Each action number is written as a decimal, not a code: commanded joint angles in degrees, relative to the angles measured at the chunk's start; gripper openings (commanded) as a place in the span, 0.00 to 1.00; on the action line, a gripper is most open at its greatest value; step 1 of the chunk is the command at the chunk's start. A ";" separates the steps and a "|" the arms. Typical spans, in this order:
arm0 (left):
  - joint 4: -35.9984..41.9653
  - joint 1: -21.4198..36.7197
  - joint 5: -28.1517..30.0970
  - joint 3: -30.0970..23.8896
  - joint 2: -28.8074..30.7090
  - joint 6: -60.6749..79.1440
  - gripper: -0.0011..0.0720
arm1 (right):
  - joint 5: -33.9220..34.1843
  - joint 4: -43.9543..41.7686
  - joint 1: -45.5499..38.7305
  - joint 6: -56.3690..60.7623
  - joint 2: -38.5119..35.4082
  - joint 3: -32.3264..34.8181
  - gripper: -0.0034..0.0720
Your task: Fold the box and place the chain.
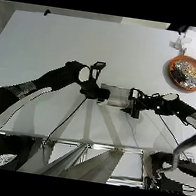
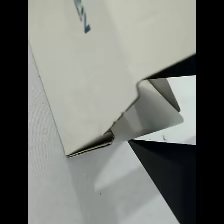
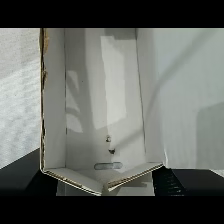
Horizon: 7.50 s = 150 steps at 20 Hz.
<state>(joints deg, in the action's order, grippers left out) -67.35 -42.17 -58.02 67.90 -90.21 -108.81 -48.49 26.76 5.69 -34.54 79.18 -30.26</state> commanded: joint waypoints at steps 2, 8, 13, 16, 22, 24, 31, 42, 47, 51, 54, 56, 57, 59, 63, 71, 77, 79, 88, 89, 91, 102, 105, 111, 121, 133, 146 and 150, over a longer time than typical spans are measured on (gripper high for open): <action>-5.97 -1.14 -7.52 3.48 -2.89 -11.39 0.53 | -0.02 -0.02 0.02 0.02 -0.02 0.02 0.47; -9.29 -0.81 -11.04 7.50 -4.17 -16.04 0.53 | -0.07 -0.02 0.00 0.02 -0.02 0.02 0.47; -8.63 -0.87 -10.99 7.67 -5.09 -17.46 0.53 | -0.09 -0.02 0.02 0.02 -0.02 0.02 0.47; -7.19 -1.14 -10.78 7.67 -6.36 -17.44 0.53 | -0.09 -0.02 0.02 0.02 -0.02 0.02 0.47; -7.28 -1.90 -8.79 7.69 -8.20 -17.44 0.53 | -0.13 -0.02 0.00 0.02 -0.02 0.02 0.47; -7.41 -2.34 -6.97 7.74 -8.28 -17.46 0.52 | -0.11 -0.02 0.02 0.02 -0.02 0.02 0.47; -11.15 -3.28 -7.32 8.20 -8.59 -18.71 0.38 | -0.13 -0.02 0.02 0.02 -0.02 0.02 0.47; -11.15 -3.32 -8.11 10.34 -8.90 -18.51 0.03 | -0.13 -0.02 0.02 0.02 -0.02 0.02 0.47; -11.13 -3.65 -9.55 10.34 -9.66 -18.47 0.33 | -0.13 -0.04 0.00 0.02 -0.02 0.02 0.47; -12.28 -3.45 -9.94 11.08 -9.66 -18.45 0.33 | -0.13 -0.02 0.02 0.02 -0.02 0.02 0.47; -12.83 -3.41 -10.71 11.41 -9.66 -16.92 0.33 | -0.13 -0.02 0.02 0.02 0.00 0.02 0.47; -12.61 -3.19 -11.89 11.54 -9.70 -16.04 0.33 | -0.13 -0.02 0.02 0.02 -0.02 0.02 0.47; -12.63 -3.02 -13.22 11.96 -9.86 -15.54 0.33 | -0.15 -0.02 0.00 0.02 -0.02 0.02 0.47; -12.79 -2.67 -16.33 13.75 -10.43 -13.73 0.33 | -0.13 -0.04 0.02 0.02 -0.02 0.02 0.47; -12.85 -2.69 -17.18 17.09 -11.43 -12.94 0.33 | -0.15 -0.02 0.02 0.02 0.00 0.02 0.47; -12.98 -3.93 -16.09 17.09 -14.03 -13.14 0.33 | -0.15 -0.02 0.02 0.02 -0.02 0.02 0.47; -13.40 -5.03 -13.79 17.09 -14.36 -13.77 0.10 | -0.15 -0.02 0.00 0.02 -0.02 0.02 0.47; -13.40 -5.07 -13.81 17.09 -14.36 -13.79 0.09 | -0.15 -0.02 0.02 0.02 -0.02 0.02 0.47; -13.46 -5.07 -14.27 17.09 -14.36 -14.86 0.21 | -0.15 -0.02 0.02 0.02 -0.02 0.02 0.47; -13.49 -5.07 -14.75 17.09 -14.36 -14.86 0.21 | -0.13 -0.02 0.00 0.02 -0.02 0.02 0.47; -13.51 -5.07 -15.19 17.09 -14.36 -14.86 0.19 | -0.15 -0.02 0.02 0.02 -0.02 0.02 0.47; -13.46 -5.05 -17.22 17.09 -14.32 -14.40 0.33 | -0.15 -0.02 0.00 0.02 0.00 0.02 0.47; -13.29 -5.05 -17.33 17.09 -13.79 -12.41 0.33 | -0.15 -0.02 0.02 0.02 -0.02 0.02 0.47; -13.27 -4.94 -17.31 17.05 -10.71 -10.51 0.33 | -0.15 -0.02 0.02 0.02 -0.02 0.02 0.47; -13.11 -4.50 -22.01 16.50 -3.76 -1.33 0.61 | -0.15 -0.02 0.02 0.02 -0.02 0.02 0.47; 1.46 8.26 -10.54 -12.28 18.47 62.25 0.77 | -0.15 -0.04 0.00 0.02 0.00 0.02 0.47; 33.88 18.27 1.90 -23.04 4.46 139.60 0.97 | -0.15 -0.04 0.00 0.02 -0.02 0.02 0.47; 38.40 19.32 0.13 -18.56 -1.97 139.64 0.97 | -0.15 -0.02 0.02 0.02 -0.02 0.02 0.47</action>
<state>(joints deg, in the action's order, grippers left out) -33.87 -23.68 -56.84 46.94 -87.92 26.37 -48.62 26.74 5.69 -34.52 79.20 -30.24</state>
